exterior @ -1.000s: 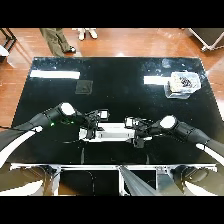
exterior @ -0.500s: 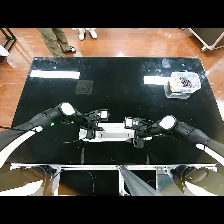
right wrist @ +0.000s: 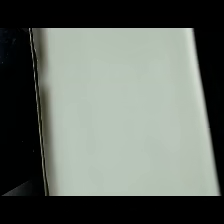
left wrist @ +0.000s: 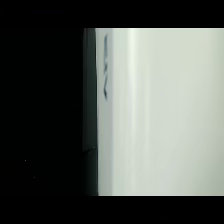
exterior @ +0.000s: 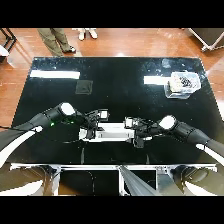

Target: Fold the box and place the chain.

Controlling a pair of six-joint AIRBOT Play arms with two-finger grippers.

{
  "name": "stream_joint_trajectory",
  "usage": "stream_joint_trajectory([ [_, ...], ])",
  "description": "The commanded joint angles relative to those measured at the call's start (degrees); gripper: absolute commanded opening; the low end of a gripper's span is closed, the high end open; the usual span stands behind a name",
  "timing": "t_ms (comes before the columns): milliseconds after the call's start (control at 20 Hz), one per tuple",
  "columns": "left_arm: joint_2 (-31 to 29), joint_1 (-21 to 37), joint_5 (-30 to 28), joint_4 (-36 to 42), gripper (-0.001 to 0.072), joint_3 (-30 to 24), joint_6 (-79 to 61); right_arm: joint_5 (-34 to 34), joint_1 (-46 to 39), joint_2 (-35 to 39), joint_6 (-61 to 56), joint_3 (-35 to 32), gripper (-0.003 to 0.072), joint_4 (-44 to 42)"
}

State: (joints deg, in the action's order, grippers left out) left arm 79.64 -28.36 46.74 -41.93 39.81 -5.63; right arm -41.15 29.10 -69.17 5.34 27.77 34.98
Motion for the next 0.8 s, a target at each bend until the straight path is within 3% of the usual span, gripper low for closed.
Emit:
stream_joint_trajectory([
  [0, -0.2, 0.0, 0.2, 0.0, 0.0072, 0.0, 0.4, 0.1, 0.1, 0.0, -0.5, 0.0, 0.0331, 0.0],
  [100, -0.5, 0.0, 0.3, 0.0, 0.0143, 0.0, 1.6, 0.1, 0.1, 0.0, -0.6, 0.0, 0.0330, 0.0],
  [200, -1.1, 0.0, 0.2, 0.0, 0.0354, 0.0, 1.9, 0.1, 0.1, 0.0, -0.6, 0.0, 0.0331, 0.0],
  [300, -2.2, 0.3, 0.2, 0.0, 0.0482, 0.1, 4.9, 0.1, 0.1, 0.0, -0.7, 0.0, 0.0330, 0.0],
  [350, -2.9, 0.6, 0.3, -0.1, 0.0513, 0.1, 6.4, 0.1, 0.1, 0.0, -0.7, 0.0, 0.0330, 0.0],
  [600, -9.2, 4.4, 2.8, -1.1, 0.0513, 0.1, 11.4, 0.1, 0.1, 0.0, -1.9, 0.0, 0.0330, 0.0],
  [750, -14.3, 7.5, 6.9, -7.4, 0.0513, 0.1, 18.7, 0.1, 0.1, 0.0, -1.9, 0.0, 0.0330, 0.0],
])
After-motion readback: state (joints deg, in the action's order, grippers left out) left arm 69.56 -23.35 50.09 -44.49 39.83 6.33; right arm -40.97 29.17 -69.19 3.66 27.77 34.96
